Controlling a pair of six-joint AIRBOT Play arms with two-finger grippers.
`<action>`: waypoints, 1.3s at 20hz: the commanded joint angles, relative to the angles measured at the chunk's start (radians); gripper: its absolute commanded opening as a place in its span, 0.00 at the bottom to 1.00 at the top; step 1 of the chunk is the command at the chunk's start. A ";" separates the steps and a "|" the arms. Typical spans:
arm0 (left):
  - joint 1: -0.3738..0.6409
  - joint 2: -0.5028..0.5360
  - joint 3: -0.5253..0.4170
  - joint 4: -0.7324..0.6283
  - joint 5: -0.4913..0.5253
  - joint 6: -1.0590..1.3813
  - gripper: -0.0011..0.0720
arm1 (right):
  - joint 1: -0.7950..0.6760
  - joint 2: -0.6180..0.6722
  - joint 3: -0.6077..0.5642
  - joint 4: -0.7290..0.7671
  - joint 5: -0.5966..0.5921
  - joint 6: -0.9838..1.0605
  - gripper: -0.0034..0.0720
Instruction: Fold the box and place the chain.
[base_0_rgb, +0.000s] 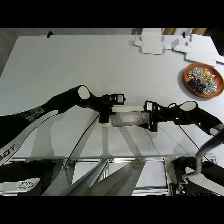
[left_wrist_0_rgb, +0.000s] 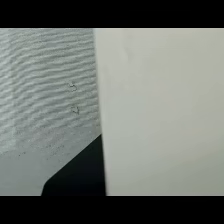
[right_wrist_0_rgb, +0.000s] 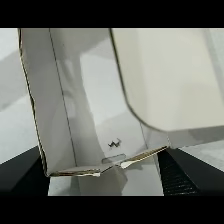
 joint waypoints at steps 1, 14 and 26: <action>-0.001 0.000 0.000 0.000 0.000 0.000 0.03 | -0.001 -0.007 0.001 0.019 0.011 -0.006 0.95; -0.001 0.000 0.000 0.000 0.000 0.000 0.03 | 0.002 -0.055 0.000 0.016 0.043 0.001 0.91; -0.001 0.000 0.000 0.000 0.000 0.000 0.03 | 0.040 -0.083 0.000 0.023 0.007 0.024 0.91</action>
